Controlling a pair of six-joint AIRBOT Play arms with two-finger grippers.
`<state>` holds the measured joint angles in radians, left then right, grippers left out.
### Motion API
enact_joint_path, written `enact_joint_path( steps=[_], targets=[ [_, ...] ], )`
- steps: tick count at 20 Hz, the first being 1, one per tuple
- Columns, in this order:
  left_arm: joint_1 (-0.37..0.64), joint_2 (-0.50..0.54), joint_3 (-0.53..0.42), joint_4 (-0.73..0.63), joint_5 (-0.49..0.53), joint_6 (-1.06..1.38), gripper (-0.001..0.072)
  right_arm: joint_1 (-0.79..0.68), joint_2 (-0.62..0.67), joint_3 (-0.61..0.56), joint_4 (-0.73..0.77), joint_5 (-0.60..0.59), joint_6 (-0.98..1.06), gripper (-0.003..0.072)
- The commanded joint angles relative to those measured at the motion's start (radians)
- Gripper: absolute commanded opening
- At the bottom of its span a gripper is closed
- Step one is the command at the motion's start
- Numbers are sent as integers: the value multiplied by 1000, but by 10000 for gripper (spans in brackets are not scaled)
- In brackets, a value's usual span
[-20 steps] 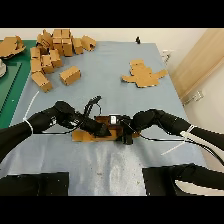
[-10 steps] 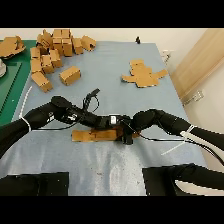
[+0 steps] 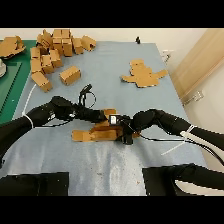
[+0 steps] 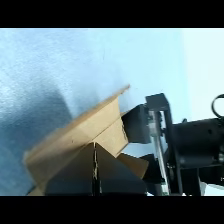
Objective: Fold the box.
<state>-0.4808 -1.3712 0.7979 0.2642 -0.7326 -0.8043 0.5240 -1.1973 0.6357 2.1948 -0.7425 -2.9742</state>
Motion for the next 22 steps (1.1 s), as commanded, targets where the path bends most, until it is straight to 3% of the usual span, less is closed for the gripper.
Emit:
enact_joint_path(
  steps=[1,5,13,18,22],
  targets=[
    [2,-46,1,13,15,-26,9,0,0,0,0,0,0,598],
    [2,-63,2,98,-9,-111,9,0,0,0,0,1,0,597],
    [23,-50,31,80,-56,-4,10,0,0,0,0,0,0,597],
    [190,85,42,128,-163,103,10,0,0,0,0,0,0,597],
    [300,217,28,372,-250,193,7,0,0,0,0,0,0,597]
  ],
)
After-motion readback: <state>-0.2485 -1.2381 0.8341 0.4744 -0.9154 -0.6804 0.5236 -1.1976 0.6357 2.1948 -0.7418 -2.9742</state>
